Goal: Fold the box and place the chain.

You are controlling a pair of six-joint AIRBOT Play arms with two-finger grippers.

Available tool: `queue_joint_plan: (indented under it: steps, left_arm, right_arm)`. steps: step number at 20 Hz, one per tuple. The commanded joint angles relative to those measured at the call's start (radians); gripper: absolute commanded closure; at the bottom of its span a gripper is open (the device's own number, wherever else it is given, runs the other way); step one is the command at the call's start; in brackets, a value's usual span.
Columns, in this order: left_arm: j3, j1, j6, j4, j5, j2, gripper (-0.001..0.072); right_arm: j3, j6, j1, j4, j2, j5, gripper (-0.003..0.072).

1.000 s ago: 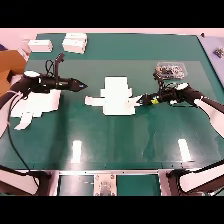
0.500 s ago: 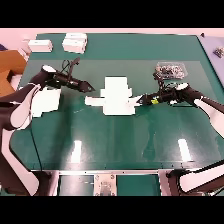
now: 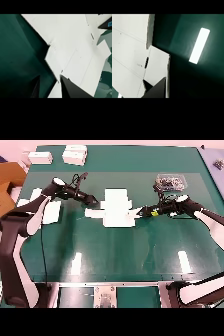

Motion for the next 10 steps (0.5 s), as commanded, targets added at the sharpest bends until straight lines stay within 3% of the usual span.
queue_joint_plan:
  steps: [1, 10]
  left_arm:
    - [0.042, -0.021, -0.008, -0.008, 0.011, -0.031, 0.0395]
    - [0.103, -0.048, 0.011, -0.057, 0.016, -0.085, 0.0395]
  right_arm:
    - [0.0, 0.0, 0.0, 0.0, 0.0, 0.0, 0.0674]
    - [0.0, 0.0, 0.0, 0.0, 0.0, 0.0, 0.0674]
